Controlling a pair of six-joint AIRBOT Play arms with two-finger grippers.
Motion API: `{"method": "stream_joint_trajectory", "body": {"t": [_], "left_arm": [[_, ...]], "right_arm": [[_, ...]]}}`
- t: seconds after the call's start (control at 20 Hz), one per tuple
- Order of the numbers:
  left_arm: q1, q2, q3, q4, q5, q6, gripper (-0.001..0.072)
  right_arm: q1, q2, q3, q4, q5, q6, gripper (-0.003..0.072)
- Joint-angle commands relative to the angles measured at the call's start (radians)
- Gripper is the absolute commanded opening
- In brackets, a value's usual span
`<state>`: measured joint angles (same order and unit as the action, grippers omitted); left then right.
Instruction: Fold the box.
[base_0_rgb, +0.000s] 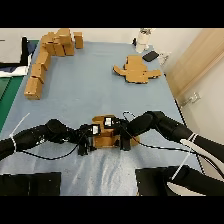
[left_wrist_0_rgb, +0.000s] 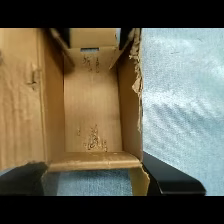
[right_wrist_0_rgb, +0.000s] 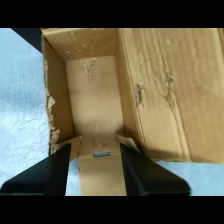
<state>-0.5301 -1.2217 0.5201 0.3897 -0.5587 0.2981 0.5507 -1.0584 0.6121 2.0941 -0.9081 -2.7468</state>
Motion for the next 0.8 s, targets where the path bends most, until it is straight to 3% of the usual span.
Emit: {"method": "stream_joint_trajectory", "body": {"t": [0.0, 0.25, 0.3, 0.35, 0.4, 0.45, 0.5, 0.75], "left_arm": [[0.000, 0.000, 0.000, 0.000, 0.001, 0.000, 0.0526], [0.000, 0.000, 0.000, 0.000, 0.001, 0.000, 0.0526], [0.000, 0.000, 0.000, 0.000, 0.002, 0.000, 0.0526], [0.000, 0.000, 0.000, 0.000, 0.002, 0.000, 0.0526], [0.000, 0.000, 0.000, 0.000, 0.001, 0.000, 0.0526], [0.000, 0.000, 0.000, 0.000, 0.001, 0.000, 0.0526], [0.000, 0.000, 0.000, 0.000, 0.001, 0.000, 0.0526], [0.000, 0.000, 0.000, 0.000, 0.002, 0.000, 0.0526]], "right_arm": [[0.013, -0.014, -0.001, 0.007, 0.004, -0.003, 0.0532], [0.011, -0.012, 0.000, -0.029, -0.027, 0.034, 0.0501], [0.011, -0.006, 0.000, -0.058, -0.047, 0.084, 0.0365], [0.011, 0.005, 0.001, -0.108, -0.061, 0.173, 0.0275], [0.009, 0.019, 0.006, -0.185, -0.061, 0.327, 0.0253], [0.003, 0.037, 0.015, -0.295, -0.066, 0.509, 0.0082], [-0.005, 0.057, 0.026, -0.383, -0.081, 0.649, 0.0005], [-0.187, 0.192, 0.049, -0.486, -0.174, 1.162, 0.0005]]}}
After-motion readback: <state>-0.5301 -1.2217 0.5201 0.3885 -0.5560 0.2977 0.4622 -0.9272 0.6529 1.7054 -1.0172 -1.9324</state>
